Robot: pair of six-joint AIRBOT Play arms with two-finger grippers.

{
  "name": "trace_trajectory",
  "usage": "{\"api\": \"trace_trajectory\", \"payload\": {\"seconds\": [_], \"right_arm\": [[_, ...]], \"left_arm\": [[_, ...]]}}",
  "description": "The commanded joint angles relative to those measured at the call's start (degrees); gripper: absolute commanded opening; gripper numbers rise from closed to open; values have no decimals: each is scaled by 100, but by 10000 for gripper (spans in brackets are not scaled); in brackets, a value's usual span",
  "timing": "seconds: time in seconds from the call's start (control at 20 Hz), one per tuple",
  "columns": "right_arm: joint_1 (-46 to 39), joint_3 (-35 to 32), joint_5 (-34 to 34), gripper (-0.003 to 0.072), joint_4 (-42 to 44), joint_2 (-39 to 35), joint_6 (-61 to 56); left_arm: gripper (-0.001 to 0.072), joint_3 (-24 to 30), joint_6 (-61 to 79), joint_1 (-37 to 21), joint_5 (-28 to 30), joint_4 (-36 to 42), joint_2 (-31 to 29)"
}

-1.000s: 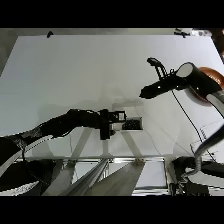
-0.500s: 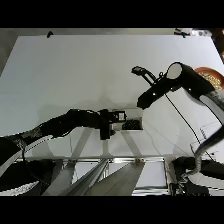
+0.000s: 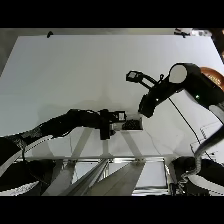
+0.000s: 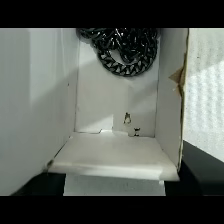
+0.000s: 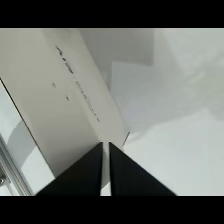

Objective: Fold the box and place the chain.

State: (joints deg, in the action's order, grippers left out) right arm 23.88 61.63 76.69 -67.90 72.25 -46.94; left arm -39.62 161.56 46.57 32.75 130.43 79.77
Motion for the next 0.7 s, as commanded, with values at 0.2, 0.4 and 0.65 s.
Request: {"api": "trace_trajectory", "payload": {"seconds": [0.2,0.4,0.65], "right_arm": [[522,4,203,178,-129,-70,236],[879,2,326,179,-376,-83,706],[1106,-59,313,297,-682,-105,863]], "left_arm": [[255,2,2,-4,2,0,4],[255,2,2,-4,2,0,4],[255,2,2,-2,2,2,4]]}}
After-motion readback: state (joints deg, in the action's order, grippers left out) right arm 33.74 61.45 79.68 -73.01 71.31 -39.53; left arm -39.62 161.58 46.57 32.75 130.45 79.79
